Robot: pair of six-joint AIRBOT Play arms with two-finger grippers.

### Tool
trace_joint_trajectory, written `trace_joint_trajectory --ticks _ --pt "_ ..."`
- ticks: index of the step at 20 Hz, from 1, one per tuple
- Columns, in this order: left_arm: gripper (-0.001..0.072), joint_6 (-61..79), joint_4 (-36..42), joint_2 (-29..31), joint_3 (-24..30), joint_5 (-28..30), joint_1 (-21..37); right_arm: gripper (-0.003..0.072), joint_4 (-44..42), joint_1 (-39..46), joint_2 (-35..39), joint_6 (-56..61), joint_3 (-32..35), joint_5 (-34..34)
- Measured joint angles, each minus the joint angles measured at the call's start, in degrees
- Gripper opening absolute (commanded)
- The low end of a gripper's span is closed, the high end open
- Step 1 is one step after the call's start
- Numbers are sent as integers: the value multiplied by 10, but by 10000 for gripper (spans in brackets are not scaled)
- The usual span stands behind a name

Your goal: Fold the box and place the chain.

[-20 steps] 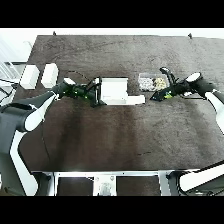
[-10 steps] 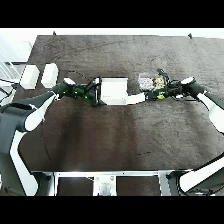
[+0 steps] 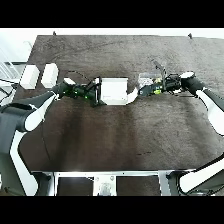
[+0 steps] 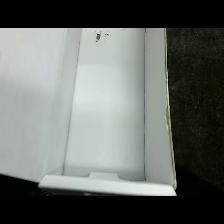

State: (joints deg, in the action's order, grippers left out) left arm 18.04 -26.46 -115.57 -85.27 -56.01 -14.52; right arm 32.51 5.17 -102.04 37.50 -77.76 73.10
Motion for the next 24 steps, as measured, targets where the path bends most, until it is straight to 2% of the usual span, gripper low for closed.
trace_joint_trajectory --ticks 1,2,3,5,6,9,11,16,24 --pt "469 0 0 0 0 0 0 154 1 -5 1 -2 -1 1" --pt "469 0 0 0 0 0 0 236 4 -9 2 -2 -2 -1" --pt "469 0 0 0 0 0 0 389 6 -12 2 -2 -2 -5" --pt "469 0 0 0 0 0 0 429 9 -20 3 -4 -2 -15" --pt "469 0 0 0 0 0 0 484 11 -24 3 -7 -2 -20" --pt "469 0 0 0 0 0 0 484 14 -37 3 -15 -2 -28" --pt "469 0 0 0 0 0 0 527 15 -48 3 -17 -2 -31" --pt "469 0 0 0 0 0 0 527 18 -65 3 -19 -2 -66" --pt "469 0 0 0 0 0 0 527 21 -90 3 -2 -3 -85"
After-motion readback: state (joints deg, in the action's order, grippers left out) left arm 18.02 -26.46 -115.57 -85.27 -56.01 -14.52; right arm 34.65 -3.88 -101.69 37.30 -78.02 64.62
